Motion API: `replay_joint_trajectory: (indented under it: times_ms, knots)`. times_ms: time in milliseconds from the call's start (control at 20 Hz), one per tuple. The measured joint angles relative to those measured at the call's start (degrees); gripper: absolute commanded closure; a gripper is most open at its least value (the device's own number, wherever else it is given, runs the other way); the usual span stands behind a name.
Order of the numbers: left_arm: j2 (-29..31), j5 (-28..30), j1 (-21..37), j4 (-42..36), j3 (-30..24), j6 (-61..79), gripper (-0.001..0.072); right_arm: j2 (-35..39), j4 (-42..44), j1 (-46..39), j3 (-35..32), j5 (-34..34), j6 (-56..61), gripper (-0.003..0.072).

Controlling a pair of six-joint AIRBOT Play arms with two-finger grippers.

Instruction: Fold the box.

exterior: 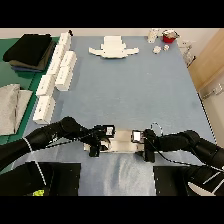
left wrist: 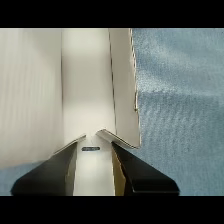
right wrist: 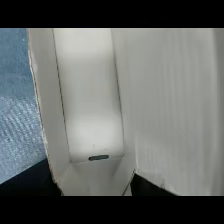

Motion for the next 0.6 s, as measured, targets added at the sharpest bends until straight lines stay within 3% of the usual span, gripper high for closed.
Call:
replay_joint_trajectory:
  times_ms: [150,400,450,500,600]
  knots:
    - [-0.1,0.0,0.0,-0.4,0.0,0.0,0.0337,0.0,0.0,0.0,0.0,0.0,0.0,0.0187]
    - [-0.1,0.1,0.0,-0.7,0.0,0.0,0.0355,0.0,0.0,0.0,0.0,0.0,0.0,0.0187]
    - [-0.1,0.1,0.0,-0.8,0.0,0.0,0.0504,0.0,0.0,0.0,0.0,0.0,0.0,0.0187]
    - [-0.1,0.1,0.0,-0.9,0.0,0.0,0.0604,0.0,0.0,0.0,0.0,0.0,0.0,0.0187]
    - [-0.1,0.0,0.0,-1.0,0.0,-0.1,0.0605,0.0,0.1,0.0,0.0,0.0,0.0,0.0187]
